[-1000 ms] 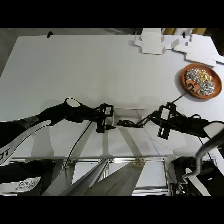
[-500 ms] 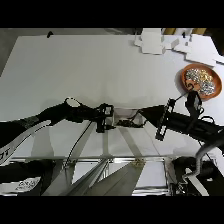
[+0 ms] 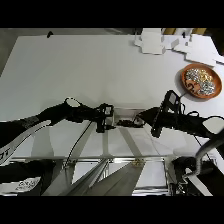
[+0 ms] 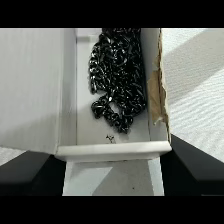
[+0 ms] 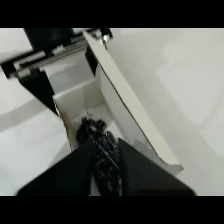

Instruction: Fold the box and place the chain.

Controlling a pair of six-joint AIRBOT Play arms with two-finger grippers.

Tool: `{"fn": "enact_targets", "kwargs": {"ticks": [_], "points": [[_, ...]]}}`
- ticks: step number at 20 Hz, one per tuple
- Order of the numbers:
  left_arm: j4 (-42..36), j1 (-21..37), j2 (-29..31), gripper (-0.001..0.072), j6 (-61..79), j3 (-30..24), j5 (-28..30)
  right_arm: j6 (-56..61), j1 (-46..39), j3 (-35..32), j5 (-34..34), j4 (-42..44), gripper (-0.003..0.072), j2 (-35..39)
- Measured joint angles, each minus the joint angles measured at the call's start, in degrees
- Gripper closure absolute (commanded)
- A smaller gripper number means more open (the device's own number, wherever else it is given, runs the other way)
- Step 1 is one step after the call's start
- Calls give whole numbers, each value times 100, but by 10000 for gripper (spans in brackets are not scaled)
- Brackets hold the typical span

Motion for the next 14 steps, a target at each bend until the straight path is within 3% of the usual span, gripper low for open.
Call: {"fn": "enact_targets", "kwargs": {"ticks": [5, 10, 12, 14], "points": [[-2, 0, -2, 220, 0, 0, 0, 275, 2, 321, 190, -496, 440, -310], [0, 0, 0, 220, 0, 0, 0, 1788, 2, 1526, 675, -2601, 456, -444], [-2, 2, 0, 220, 0, 0, 0, 2175, 0, 1788, 776, -3327, 532, -538], [-2, 2, 0, 220, 0, 0, 0, 2433, 0, 1923, 859, -3801, 532, -732]]}}
